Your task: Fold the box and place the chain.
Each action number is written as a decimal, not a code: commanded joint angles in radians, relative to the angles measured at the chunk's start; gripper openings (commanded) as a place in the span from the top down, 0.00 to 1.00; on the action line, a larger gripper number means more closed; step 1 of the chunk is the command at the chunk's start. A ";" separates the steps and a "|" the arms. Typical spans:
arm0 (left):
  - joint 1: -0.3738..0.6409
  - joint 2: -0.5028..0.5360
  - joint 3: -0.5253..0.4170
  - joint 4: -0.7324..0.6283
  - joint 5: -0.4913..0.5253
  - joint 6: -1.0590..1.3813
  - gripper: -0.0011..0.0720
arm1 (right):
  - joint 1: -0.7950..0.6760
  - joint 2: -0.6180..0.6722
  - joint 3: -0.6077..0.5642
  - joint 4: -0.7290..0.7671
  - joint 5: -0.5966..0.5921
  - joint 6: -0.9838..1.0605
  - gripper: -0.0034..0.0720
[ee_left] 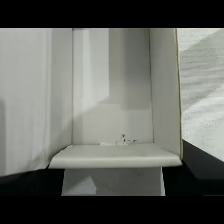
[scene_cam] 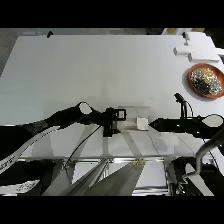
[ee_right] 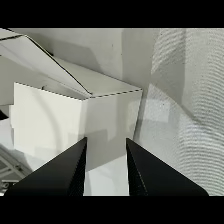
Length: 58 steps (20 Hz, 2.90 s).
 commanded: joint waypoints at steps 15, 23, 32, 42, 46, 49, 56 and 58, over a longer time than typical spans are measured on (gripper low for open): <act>0.000 0.000 0.000 0.000 0.001 0.001 0.70 | 0.227 -0.045 0.076 -0.098 -0.142 0.138 0.50; 0.000 0.000 0.000 0.000 0.001 0.001 0.70 | 0.384 -0.095 0.171 -0.536 -0.177 0.637 0.50; 0.000 0.000 0.000 0.000 0.002 0.001 0.70 | 0.694 -0.383 0.397 -0.775 -0.062 1.081 0.51; -0.001 0.000 0.000 0.000 0.001 0.001 0.70 | 0.716 -0.406 0.404 -0.840 -0.068 1.204 0.66; -0.001 0.000 0.000 0.000 0.001 0.001 0.70 | 0.716 -0.407 0.404 -0.840 -0.068 1.203 0.93; -0.001 0.000 0.000 0.000 0.001 0.001 0.70 | 0.716 -0.407 0.404 -0.840 -0.069 1.200 0.90; 0.000 0.000 0.000 0.000 0.001 0.001 0.70 | 0.716 -0.407 0.402 -0.879 -0.061 1.201 0.71; 0.000 0.000 0.000 0.000 0.001 0.001 0.70 | 0.716 -0.407 0.402 -0.893 -0.059 1.204 0.71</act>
